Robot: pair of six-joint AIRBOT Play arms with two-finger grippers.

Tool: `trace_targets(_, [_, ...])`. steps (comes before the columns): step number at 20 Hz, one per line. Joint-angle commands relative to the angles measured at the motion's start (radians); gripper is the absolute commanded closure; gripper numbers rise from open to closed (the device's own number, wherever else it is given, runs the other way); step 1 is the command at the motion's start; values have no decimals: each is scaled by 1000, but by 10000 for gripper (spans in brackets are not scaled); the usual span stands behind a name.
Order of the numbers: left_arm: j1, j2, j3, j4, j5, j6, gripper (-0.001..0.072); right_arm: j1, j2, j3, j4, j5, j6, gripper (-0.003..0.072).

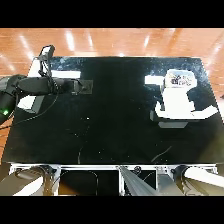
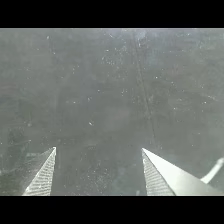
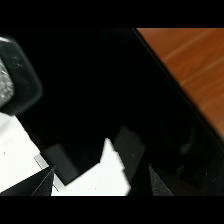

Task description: Fold the box and place the chain.

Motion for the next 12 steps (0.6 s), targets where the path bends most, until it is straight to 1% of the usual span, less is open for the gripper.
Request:
trace_targets(1, [0, -1, 0, -14, 2, -3, 95, -190, -278, 195, 195, 376, -135, -25])
trace_targets(4, [0, -1, 0, -18, 3, -3, 95, -174, -430, 299, 204, 413, -178, -25])
trace_targets(6, [0, -1, 0, -23, 3, -3, 95, -129, -510, 353, 207, 477, -203, -25])
trace_targets(9, [0, -1, 0, -23, 3, -3, 95, -56, -568, 358, 204, 512, -229, -25])
trace_targets(12, [0, -1, 0, -25, 3, -3, 95, 6, -585, 358, 187, 545, -226, -25])
